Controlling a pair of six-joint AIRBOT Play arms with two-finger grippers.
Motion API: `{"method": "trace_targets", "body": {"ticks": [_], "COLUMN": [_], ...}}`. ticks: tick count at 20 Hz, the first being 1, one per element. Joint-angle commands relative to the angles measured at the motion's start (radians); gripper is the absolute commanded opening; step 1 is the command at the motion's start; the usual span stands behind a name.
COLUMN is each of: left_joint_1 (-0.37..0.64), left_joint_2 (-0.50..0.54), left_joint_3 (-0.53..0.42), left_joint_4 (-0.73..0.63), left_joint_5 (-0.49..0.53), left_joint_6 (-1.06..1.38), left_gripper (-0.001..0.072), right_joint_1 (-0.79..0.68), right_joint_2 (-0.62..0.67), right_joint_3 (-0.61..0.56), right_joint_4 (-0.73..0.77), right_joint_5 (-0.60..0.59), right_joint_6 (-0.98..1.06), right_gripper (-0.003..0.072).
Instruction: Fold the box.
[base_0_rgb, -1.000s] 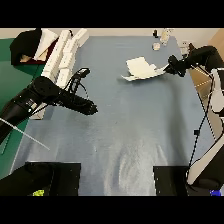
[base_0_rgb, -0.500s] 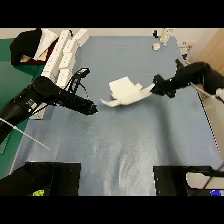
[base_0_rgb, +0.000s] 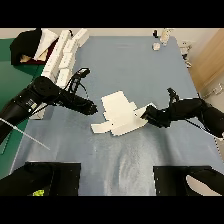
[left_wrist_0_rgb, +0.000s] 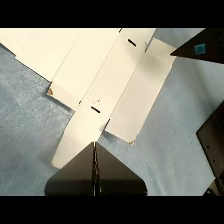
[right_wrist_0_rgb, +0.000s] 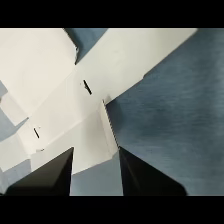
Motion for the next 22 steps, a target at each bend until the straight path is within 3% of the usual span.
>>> {"method": "trace_targets", "body": {"ticks": [1, 3, 6, 11, 16, 22], "left_joint_1": [0.0, 0.0, 0.0, 0.0, 0.0, 0.0], "left_joint_2": [-0.001, -0.001, -0.001, -0.001, -0.001, -0.001], "left_joint_3": [0.0, 0.0, 0.0, 0.0, 0.0, 0.0], "left_joint_4": [0.0, 0.0, 0.0, -0.008, -0.008, -0.008], "left_joint_5": [0.001, 0.001, 0.03, 0.029, 0.029, 0.029], "left_joint_6": [0.0, 0.0, 0.0, 0.0, 0.001, 0.001], "left_gripper": [0.0014, 0.0014, 0.0014, 0.0014, 0.0014, 0.0014], "right_joint_1": [-0.074, -0.208, -0.363, -0.396, -0.394, -0.343], "right_joint_2": [0.016, -0.043, -0.231, -0.526, -0.684, -0.741], "right_joint_3": [0.071, 0.206, 0.418, 0.624, 0.687, 0.682], "right_joint_4": [-0.161, -0.215, -0.144, 0.086, 0.101, 0.115], "right_joint_5": [-0.092, -0.172, -0.296, -0.366, -0.484, -0.534], "right_joint_6": [0.014, -0.051, -0.281, -0.585, -0.665, -0.734], "right_gripper": [0.041, 0.041, 0.0411, 0.0411, 0.041, 0.041]}}
